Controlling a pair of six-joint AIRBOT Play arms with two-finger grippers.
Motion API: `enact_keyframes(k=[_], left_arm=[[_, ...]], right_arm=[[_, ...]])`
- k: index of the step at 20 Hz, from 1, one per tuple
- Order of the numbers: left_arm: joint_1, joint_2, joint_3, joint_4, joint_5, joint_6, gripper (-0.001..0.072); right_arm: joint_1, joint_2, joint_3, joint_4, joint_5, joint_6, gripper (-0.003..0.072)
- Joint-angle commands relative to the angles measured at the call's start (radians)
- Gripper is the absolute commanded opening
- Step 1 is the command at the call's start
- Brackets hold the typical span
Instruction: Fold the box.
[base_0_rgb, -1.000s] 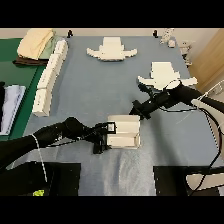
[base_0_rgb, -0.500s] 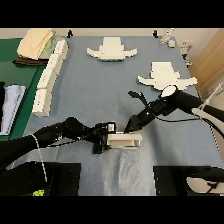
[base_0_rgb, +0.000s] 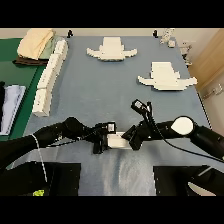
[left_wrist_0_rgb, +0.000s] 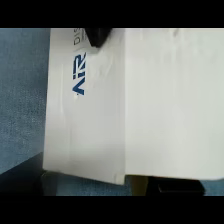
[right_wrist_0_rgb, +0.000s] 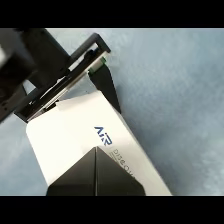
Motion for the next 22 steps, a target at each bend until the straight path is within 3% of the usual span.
enact_keyframes(k=[1, 6, 7, 8, 10, 11, 18, 22], left_arm=[[0.000, 0.001, 0.001, 0.000, 0.000, 0.000, 0.0447], [0.000, 0.001, 0.001, 0.000, 0.000, 0.000, 0.0447], [0.000, 0.001, 0.001, 0.000, 0.000, 0.000, 0.0447], [0.000, 0.001, 0.001, 0.000, 0.000, 0.000, 0.0446], [0.000, 0.001, 0.001, 0.000, 0.000, 0.000, 0.0446], [0.000, 0.001, 0.001, 0.000, 0.000, 0.000, 0.0446], [0.000, 0.001, 0.001, 0.000, 0.000, 0.000, 0.0447], [0.000, 0.001, 0.001, 0.000, 0.000, 0.000, 0.0447]], right_arm=[[0.136, 0.102, -0.073, -0.113, -0.202, -0.022, 0.0002], [0.270, 0.105, -0.142, -0.311, -0.328, -0.023, 0.0010], [0.278, 0.105, -0.140, -0.366, -0.359, -0.023, 0.0042], [0.278, 0.105, -0.135, -0.397, -0.383, -0.023, 0.0122], [0.278, 0.115, -0.115, -0.447, -0.395, -0.025, 0.0372], [0.278, 0.122, -0.105, -0.452, -0.392, -0.038, 0.0441], [0.311, 0.111, -0.089, -0.450, -0.282, -0.126, 0.0451], [0.321, 0.057, -0.089, -0.450, -0.296, -0.208, 0.0476]])
